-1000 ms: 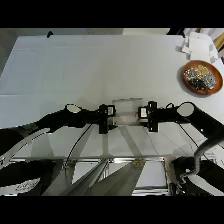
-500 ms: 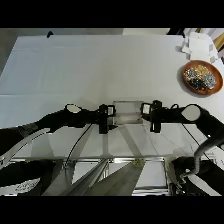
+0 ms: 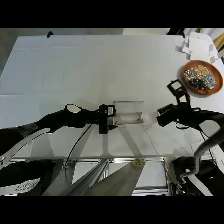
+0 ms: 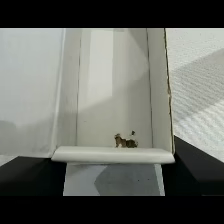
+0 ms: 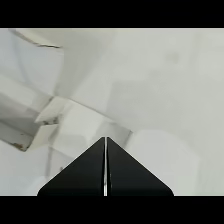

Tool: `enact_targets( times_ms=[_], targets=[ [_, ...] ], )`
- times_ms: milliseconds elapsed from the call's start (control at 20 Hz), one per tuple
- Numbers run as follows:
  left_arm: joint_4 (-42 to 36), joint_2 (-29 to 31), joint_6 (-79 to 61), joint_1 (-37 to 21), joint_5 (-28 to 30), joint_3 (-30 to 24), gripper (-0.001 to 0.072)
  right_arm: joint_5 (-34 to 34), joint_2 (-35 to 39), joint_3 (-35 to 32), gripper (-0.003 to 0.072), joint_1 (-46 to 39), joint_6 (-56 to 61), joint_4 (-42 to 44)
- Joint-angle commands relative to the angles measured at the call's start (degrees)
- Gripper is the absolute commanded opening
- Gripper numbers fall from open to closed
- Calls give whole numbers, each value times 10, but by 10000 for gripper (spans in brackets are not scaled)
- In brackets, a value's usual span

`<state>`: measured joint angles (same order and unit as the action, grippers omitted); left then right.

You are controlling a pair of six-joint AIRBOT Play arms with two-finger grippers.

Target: Fold the box and place the chain.

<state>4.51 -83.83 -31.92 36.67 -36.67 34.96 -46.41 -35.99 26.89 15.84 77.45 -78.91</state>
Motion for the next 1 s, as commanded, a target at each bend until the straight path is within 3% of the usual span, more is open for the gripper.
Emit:
enact_targets(
  times_ms=[0,250,600,950],
  targets=[
    [0,0,0,0,0,0,135,-9,8,0,12,-25,191,-89],
    [0,0,0,0,0,0,135,-50,-32,0,12,-121,159,-75],
    [0,0,0,0,0,0,135,-50,-184,0,12,-125,9,131],
    [0,0,0,0,0,0,135,-54,-237,0,12,-116,-55,198]
  ],
)
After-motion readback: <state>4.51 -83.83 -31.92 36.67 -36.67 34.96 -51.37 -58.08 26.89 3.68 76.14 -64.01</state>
